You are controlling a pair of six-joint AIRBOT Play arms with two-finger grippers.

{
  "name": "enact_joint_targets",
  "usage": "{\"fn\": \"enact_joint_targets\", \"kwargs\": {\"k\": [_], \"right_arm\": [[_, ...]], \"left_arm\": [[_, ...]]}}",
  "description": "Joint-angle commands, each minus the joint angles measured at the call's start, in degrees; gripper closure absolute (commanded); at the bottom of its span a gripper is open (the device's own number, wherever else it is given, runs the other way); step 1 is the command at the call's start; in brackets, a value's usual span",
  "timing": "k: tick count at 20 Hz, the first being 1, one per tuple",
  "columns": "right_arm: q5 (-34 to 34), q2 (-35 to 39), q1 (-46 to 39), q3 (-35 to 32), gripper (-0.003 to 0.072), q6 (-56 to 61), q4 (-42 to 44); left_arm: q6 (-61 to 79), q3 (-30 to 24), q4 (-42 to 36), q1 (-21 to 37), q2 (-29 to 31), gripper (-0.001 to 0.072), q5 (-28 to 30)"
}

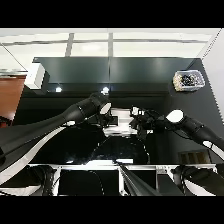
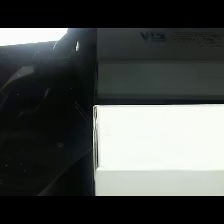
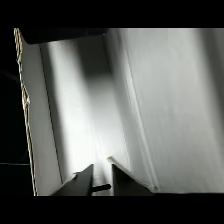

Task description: Fold the box and place the chain.

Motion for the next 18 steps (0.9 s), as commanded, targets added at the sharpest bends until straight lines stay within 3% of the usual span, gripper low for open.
{"fn": "enact_joint_targets", "kwargs": {"k": [1,2,3,4,5,6,7,10,12,15,18], "right_arm": [[-1.09,-0.04,0.28,-0.02,0.0264,1.18,0.07],[-1.62,-0.04,0.26,-0.02,0.0227,1.86,0.02],[-1.6,-0.04,0.26,-0.02,0.0437,2.38,-0.02],[-1.51,-0.04,0.26,-0.02,0.0446,3.26,0.02],[-1.29,-0.02,0.26,-0.02,0.0404,4.22,-0.02],[-0.59,0.0,0.26,0.0,0.0642,6.45,-0.76],[0.17,0.2,0.17,0.04,0.067,10.73,-2.29],[6.88,3.19,-2.86,2.25,0.0669,31.85,-12.85],[11.78,4.85,-10.36,5.97,0.0669,46.42,-21.73],[15.13,6.23,-27.74,8.11,0.0669,63.56,-21.92],[15.52,6.12,-39.34,4.5,0.0669,71.67,-19.71]], "left_arm": [[0.09,0.0,0.13,0.04,0.04,0.0685,0.2],[0.09,0.0,0.13,0.07,0.04,0.0684,0.37],[0.09,0.0,0.11,0.07,0.04,0.0684,0.35],[0.11,0.0,0.13,0.07,0.04,0.0685,0.39],[0.11,0.0,0.17,0.07,0.04,0.0685,0.63],[0.09,0.0,0.13,0.07,0.04,0.0685,0.87],[0.09,0.0,0.2,0.09,0.04,0.0685,0.9],[0.09,0.0,0.24,0.07,0.04,0.0685,0.28],[0.09,0.0,0.22,0.17,0.02,0.0684,0.28],[0.09,0.0,0.22,0.2,0.02,0.0684,0.33],[0.07,0.0,0.24,0.2,0.02,0.0685,0.33]]}}
